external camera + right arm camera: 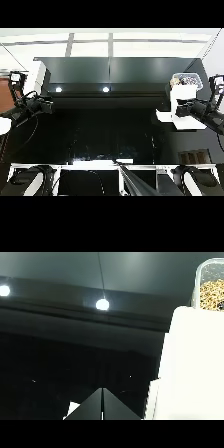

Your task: Fold the box and place the chain.

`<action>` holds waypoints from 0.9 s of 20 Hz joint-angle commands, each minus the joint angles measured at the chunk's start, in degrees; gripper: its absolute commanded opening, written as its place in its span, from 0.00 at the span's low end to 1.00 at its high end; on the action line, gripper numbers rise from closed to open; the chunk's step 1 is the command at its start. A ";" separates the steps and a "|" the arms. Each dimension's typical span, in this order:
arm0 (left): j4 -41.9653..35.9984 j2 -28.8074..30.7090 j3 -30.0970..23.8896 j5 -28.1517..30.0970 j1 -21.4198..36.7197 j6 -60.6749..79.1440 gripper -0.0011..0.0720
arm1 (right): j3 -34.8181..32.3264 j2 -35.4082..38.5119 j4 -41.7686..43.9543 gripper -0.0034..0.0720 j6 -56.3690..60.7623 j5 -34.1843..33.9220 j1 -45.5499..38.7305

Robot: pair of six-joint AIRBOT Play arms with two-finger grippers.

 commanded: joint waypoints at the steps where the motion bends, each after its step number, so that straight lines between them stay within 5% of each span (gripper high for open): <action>1: 0.00 0.04 -0.02 0.00 0.00 0.00 0.05 | 0.00 0.04 0.00 0.06 0.00 0.00 0.04; 14: -0.04 0.04 -0.02 0.00 0.00 0.00 0.05 | 0.00 0.04 2.14 0.06 0.02 -0.31 0.04; 18: -6.12 -0.13 -0.02 4.20 0.00 -0.04 0.05 | 0.00 -0.20 12.46 0.06 -0.04 -11.13 0.04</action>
